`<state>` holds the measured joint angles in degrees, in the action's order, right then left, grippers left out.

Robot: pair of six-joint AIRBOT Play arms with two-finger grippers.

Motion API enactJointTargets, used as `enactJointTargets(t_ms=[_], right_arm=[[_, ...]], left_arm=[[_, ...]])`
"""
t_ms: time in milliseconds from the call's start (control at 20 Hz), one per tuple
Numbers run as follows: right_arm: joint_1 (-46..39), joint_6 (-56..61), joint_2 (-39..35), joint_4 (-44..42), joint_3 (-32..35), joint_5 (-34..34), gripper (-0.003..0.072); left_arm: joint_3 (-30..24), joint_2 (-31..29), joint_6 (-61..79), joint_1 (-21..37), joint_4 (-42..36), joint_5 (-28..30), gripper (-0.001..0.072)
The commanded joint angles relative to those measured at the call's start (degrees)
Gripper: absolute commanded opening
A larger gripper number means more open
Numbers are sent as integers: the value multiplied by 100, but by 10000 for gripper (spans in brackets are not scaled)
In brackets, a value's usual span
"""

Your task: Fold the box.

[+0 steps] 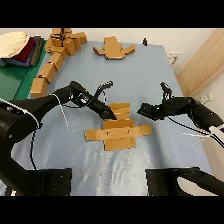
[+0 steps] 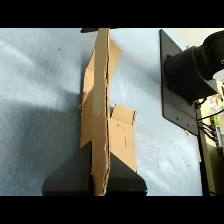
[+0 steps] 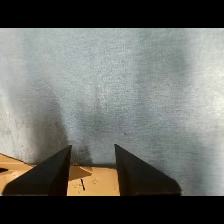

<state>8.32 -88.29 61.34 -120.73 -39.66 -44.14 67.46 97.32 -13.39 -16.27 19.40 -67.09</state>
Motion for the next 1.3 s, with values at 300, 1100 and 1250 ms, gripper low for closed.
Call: enactJointTargets(t_ms=[300,1100,1250], right_arm=[[0,-2,2,0,0,4,427],[0,-26,2,13,0,74,427],[0,-28,2,42,0,101,427]], left_arm=[[-946,-861,1016,-398,-293,1270,8],[-1311,-1248,1906,-966,-201,2157,9],[-1445,-1248,1934,-990,-179,2151,10]])
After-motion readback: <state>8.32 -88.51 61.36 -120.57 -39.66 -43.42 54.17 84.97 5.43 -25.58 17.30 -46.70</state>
